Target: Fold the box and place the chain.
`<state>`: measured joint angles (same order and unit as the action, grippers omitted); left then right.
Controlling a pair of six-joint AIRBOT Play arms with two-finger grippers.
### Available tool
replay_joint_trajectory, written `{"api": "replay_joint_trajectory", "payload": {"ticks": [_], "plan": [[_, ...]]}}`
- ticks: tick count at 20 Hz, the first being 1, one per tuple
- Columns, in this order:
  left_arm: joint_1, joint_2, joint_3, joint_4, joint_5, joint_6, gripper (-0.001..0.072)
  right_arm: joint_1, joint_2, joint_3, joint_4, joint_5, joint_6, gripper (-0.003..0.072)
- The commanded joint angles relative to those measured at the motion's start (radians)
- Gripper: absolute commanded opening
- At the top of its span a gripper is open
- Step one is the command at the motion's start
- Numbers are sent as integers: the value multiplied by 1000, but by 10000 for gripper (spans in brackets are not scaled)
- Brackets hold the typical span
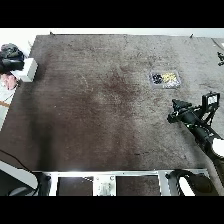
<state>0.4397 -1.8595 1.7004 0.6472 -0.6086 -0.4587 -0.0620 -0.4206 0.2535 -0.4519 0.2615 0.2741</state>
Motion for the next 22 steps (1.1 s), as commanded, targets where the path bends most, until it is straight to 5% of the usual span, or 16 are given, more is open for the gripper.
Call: {"api": "replay_joint_trajectory", "payload": {"ticks": [1,2,6,13,17,22], "plan": [[0,134,1,-61,-96,-12,62,0,1,0,0,0,0,8],[0,176,1,-103,-118,-11,9,0,1,0,0,0,0,8],[-30,398,-125,-253,-82,105,4,0,1,0,0,0,0,8],[-145,908,-787,-752,244,660,4,0,1,0,0,0,0,7],[-192,1088,-1087,-1074,264,986,4,0,1,0,0,0,0,8],[-194,1296,-1341,-1415,275,1257,4,0,1,0,0,0,0,8]]}}
